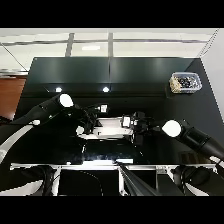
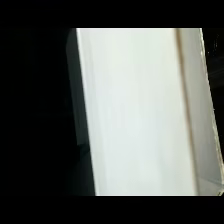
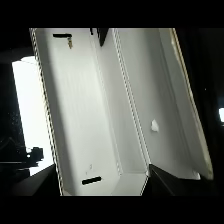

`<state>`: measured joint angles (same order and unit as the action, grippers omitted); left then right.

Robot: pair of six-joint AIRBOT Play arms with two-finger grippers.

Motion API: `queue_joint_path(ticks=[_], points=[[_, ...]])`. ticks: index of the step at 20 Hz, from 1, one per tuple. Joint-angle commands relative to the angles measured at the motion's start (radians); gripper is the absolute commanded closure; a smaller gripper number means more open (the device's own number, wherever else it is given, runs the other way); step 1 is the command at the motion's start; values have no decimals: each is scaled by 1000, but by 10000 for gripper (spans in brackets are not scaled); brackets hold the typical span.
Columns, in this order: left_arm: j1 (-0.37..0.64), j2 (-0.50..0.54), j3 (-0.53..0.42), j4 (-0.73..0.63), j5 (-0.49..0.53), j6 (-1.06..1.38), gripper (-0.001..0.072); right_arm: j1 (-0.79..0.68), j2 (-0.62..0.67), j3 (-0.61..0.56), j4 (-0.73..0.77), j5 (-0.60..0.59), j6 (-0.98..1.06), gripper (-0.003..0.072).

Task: Fold the box and place the chain.

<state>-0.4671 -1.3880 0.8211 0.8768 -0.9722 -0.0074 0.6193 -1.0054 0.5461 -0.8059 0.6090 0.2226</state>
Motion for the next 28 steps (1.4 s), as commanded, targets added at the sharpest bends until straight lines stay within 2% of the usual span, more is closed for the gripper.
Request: queue_joint_path(ticks=[1,8,14,16,19,20,25,28], points=[[-1,0,-1,0,-1,0,681,-5,2,0,-42,36,34,28],[-1,0,-1,0,-1,0,681,-36,2,0,-28,36,50,29],[-1,0,-1,0,0,1,681,-58,-26,0,113,44,-31,29],[-1,0,-1,0,-1,1,681,-58,-57,0,175,57,-98,140],[-1,0,0,1,0,1,681,-77,-99,-4,236,67,-218,136],[-1,0,0,1,0,1,681,-90,-108,-9,253,71,-239,62],[-1,0,0,0,0,0,681,-108,-143,-31,256,106,-351,55],[-1,0,0,0,-1,0,681,-108,-167,-32,274,80,-420,55]])
